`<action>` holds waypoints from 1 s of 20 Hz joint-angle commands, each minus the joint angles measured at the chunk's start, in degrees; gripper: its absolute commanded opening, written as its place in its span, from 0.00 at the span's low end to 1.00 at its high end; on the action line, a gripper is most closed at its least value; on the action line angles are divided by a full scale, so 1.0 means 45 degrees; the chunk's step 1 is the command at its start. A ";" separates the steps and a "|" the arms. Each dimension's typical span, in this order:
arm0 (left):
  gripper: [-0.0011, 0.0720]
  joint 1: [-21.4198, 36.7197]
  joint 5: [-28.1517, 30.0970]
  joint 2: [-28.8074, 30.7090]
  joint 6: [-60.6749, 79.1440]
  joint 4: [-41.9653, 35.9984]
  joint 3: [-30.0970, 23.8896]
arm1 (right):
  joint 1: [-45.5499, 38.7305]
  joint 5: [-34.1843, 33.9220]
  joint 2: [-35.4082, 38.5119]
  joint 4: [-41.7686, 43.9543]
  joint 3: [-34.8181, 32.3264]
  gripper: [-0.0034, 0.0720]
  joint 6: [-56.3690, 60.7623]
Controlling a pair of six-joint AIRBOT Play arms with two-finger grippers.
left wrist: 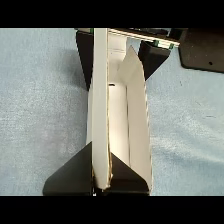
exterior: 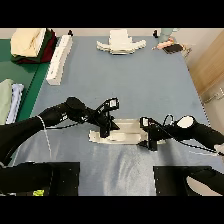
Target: Fold the box.
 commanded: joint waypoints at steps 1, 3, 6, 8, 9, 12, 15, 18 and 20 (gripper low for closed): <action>0.16 0.0005 0.0024 0.0005 0.0000 0.0010 -0.0005 | -0.0010 0.0000 -0.0005 0.0005 0.0015 0.74 0.0005; 0.59 0.0005 0.0019 0.0005 -0.0005 0.0005 -0.0005 | -0.0010 0.0000 -0.0005 0.0005 0.0015 0.74 0.0005; 0.60 0.0024 -0.0005 0.0015 -0.0015 0.0015 -0.0005 | -0.0010 0.0000 -0.0005 0.0005 0.0015 0.74 0.0005; 0.60 0.0126 -0.0034 0.0340 -0.1239 0.1054 -0.0005 | -0.0010 0.0000 -0.0005 0.0005 0.0015 0.74 0.0005; 0.75 0.0267 -0.0039 0.0636 -0.2273 0.1977 -0.0005 | -0.0010 -0.0005 -0.0005 0.0005 0.0015 0.74 0.0005; 0.97 0.0937 -0.0214 0.1831 -0.6052 0.4677 0.0000 | -0.0010 -0.0005 -0.0005 0.0005 0.0015 0.74 0.0005; 0.38 0.1467 -0.1413 0.2943 -0.9821 0.6217 0.0000 | -0.0010 -0.0010 -0.0005 0.0005 0.0015 0.74 0.0005; 0.04 0.1413 -0.3371 0.3589 -1.1701 0.6557 0.0000 | -0.0010 -0.0005 -0.0005 0.0005 0.0015 0.74 0.0005; 0.04 0.0923 -0.4022 0.3623 -1.3517 0.5017 0.0053 | -0.0010 -0.0005 -0.0005 0.0005 0.0015 0.74 0.0005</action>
